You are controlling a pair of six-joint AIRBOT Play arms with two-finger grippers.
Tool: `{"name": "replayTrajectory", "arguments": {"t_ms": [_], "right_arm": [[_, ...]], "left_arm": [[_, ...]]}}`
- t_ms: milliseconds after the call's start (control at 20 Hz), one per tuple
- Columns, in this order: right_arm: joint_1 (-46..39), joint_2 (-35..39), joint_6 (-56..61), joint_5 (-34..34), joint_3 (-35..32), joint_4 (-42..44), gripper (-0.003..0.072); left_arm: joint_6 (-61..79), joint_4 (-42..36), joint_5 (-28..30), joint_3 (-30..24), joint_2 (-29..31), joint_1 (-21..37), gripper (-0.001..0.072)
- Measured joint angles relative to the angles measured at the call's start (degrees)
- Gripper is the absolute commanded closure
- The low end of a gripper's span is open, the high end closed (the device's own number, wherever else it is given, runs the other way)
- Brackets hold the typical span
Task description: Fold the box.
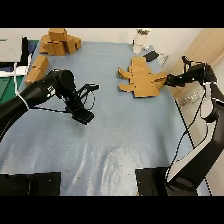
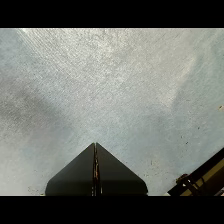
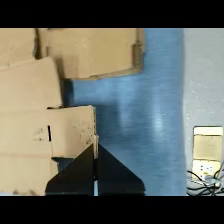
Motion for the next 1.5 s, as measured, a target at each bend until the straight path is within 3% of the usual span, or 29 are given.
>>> {"name": "replayTrajectory", "arguments": {"t_ms": [200, 350, 450, 800, 950, 1000, 1050, 1100, 1250, 1500], "right_arm": [[0.4, 3.8, -1.7, -5.7, -0.6, 1.2, 0.0687], [0.5, 10.3, -0.6, -7.2, -6.1, 1.4, 0.0687], [0.9, 16.4, 0.9, -7.2, -13.2, 0.9, 0.0687], [8.2, 41.9, 11.0, -4.1, -47.4, -5.0, 0.0687], [11.9, 51.4, 15.9, -3.2, -58.3, -8.0, 0.0681], [12.8, 53.9, 17.2, -2.9, -61.1, -8.9, 0.0620], [13.4, 55.6, 18.1, -2.8, -63.1, -9.5, 0.0492], [13.8, 56.8, 18.8, -2.7, -64.6, -10.2, 0.0453], [14.5, 57.8, 19.8, -1.7, -66.7, -11.8, 0.0453], [14.9, 52.3, 18.0, -1.0, -65.8, -13.1, 0.0454]], "left_arm": [[0.0, 0.0, 0.0, 0.0, 0.0, 0.0, 0.0698], [0.0, 0.0, 0.0, 0.0, 0.0, 0.0, 0.0698], [0.0, 0.0, 0.0, 0.0, 0.0, 0.0, 0.0698], [3.3, 0.0, 0.4, 0.0, 0.0, 0.0, 0.0698], [6.8, 0.1, 1.2, 0.0, 0.0, 0.0, 0.0698], [7.5, 0.1, 1.3, 0.0, 0.0, 0.0, 0.0698], [8.0, 0.1, 1.4, 0.0, 0.0, 0.0, 0.0698], [8.4, 0.1, 1.6, 0.0, 0.0, 0.0, 0.0698], [8.9, 0.0, 2.0, 0.0, 0.0, 0.0, 0.0698], [9.3, -0.4, 2.8, 0.0, 0.0, -0.2, 0.0698]]}}
